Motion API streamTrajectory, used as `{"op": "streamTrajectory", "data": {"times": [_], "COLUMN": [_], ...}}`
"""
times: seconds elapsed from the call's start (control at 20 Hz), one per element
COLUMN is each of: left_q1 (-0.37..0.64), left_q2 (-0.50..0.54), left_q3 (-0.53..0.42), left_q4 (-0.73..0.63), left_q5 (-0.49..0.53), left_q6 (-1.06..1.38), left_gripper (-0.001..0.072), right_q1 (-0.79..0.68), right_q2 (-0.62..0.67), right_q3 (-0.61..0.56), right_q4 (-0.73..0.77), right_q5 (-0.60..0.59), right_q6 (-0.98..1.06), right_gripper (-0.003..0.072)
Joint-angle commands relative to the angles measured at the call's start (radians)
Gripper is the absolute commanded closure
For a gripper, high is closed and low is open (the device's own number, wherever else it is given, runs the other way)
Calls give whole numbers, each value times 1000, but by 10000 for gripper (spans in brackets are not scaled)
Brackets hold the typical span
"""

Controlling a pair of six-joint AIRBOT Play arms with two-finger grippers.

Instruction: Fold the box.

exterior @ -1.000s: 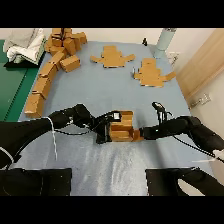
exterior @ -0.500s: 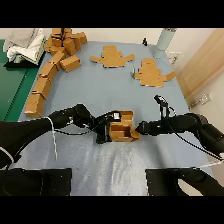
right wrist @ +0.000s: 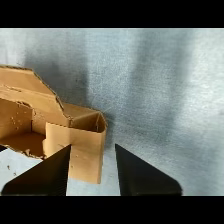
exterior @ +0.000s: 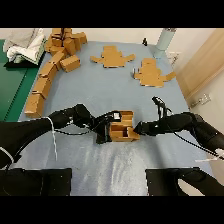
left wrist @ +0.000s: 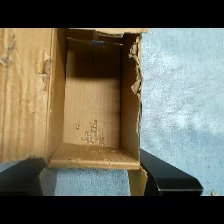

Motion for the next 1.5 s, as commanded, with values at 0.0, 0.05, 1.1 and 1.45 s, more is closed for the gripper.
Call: {"op": "streamTrajectory", "data": {"times": [0.0,0.05,1.1,1.45], "left_q1": [0,0,0,0], "left_q2": [0,0,0,0], "left_q3": [1,1,1,1], "left_q4": [0,0,0,0], "left_q5": [0,0,0,0], "left_q6": [0,0,0,0], "left_gripper": [265,264,265,264], "right_q1": [0,0,173,323], "right_q2": [-3,-3,-86,-158], "right_q3": [1,1,26,160], "right_q4": [23,35,-76,-369], "right_q5": [-4,2,99,-14], "right_q6": [5,11,315,651], "right_gripper": [247,247,248,255]}}
